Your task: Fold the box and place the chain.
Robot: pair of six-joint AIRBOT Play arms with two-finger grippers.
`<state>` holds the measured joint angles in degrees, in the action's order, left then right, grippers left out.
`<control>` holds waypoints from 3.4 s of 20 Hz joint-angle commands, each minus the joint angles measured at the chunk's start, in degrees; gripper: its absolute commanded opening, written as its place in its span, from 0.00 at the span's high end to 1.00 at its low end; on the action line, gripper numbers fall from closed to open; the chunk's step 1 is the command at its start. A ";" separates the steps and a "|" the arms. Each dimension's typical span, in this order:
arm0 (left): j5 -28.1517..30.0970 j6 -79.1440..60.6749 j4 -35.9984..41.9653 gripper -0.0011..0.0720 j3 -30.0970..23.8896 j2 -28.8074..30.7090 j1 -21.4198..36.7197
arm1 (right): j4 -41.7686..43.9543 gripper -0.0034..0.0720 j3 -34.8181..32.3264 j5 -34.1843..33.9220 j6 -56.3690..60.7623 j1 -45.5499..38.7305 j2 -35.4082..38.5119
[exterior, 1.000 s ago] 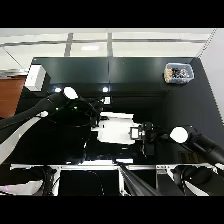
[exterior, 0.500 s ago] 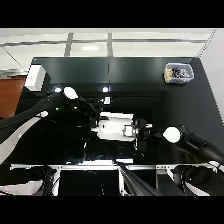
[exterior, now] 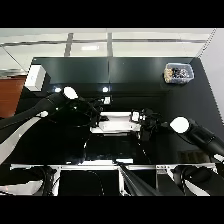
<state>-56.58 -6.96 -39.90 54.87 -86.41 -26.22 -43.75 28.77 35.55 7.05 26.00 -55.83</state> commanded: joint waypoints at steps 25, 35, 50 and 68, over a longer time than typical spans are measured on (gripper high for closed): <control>-0.74 7.85 -6.58 0.95 2.56 -0.04 -1.97 | 14.99 0.02 0.13 6.86 -18.67 -4.76 -5.95; 0.59 11.89 -5.75 0.96 -0.28 0.37 -2.29 | 18.62 0.02 0.13 7.10 -25.77 -4.76 -11.56; 0.46 11.91 -5.73 0.96 -0.26 0.55 -2.32 | 14.75 0.02 0.20 5.33 -24.65 -2.67 -14.36; 0.46 11.89 -5.73 0.95 -0.26 0.55 -2.32 | 13.07 0.02 1.09 4.76 -21.53 -2.67 -15.21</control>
<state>-56.10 4.97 -45.63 54.63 -85.91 -28.51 -30.37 29.82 40.36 -14.72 23.31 -71.00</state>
